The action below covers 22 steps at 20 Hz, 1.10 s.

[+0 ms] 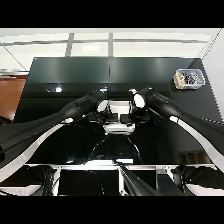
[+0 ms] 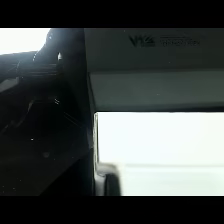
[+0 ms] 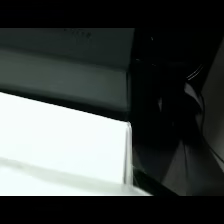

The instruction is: Fold the box and place the chain.

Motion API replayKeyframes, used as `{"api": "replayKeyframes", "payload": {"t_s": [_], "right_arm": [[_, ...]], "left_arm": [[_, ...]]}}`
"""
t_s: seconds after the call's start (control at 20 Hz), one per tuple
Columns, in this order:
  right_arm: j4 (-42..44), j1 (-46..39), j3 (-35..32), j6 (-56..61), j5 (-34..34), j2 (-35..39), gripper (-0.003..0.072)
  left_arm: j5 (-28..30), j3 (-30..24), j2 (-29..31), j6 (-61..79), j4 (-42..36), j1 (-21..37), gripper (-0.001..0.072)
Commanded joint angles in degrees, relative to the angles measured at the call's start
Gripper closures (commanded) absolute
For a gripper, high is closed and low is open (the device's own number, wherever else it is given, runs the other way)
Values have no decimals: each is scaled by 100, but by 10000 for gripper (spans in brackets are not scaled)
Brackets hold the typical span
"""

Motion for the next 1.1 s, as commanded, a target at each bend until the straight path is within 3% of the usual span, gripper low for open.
{"api": "replayKeyframes", "payload": {"t_s": [0.0, 0.2, 0.35, 0.4, 0.45, 0.55, 0.9, 0.95, 1.0, 1.05], "right_arm": [[-295, 125, 219, 420, 153, -181, 342], [-398, 120, 229, 444, 398, -192, 439], [-374, 122, 229, 444, 396, -192, 439], [-378, 122, 229, 444, 393, -192, 469], [-378, 120, 229, 444, 374, -192, 616], [-376, 120, 229, 446, 341, -192, 664], [-348, 79, 229, 522, 280, -190, 637], [-348, 42, 229, 540, 284, -186, 464], [-328, 2, 229, 538, 310, -173, 398], [-310, -37, 229, 527, 310, -153, 396]], "left_arm": [[0, -2, 2, -2, -2, 4, 679], [7, -2, 2, -2, -127, 4, 679], [4, -2, 2, 0, -125, 7, 679], [7, -2, 2, 0, -125, 7, 679], [7, -2, 2, 0, -125, 7, 679], [4, -2, 2, -2, -125, 7, 679], [7, -2, 2, -2, -125, 7, 679], [7, -2, 2, -2, -125, 7, 679], [4, -2, 2, -2, -125, 7, 679], [4, -2, 2, 0, -127, 7, 679]]}}
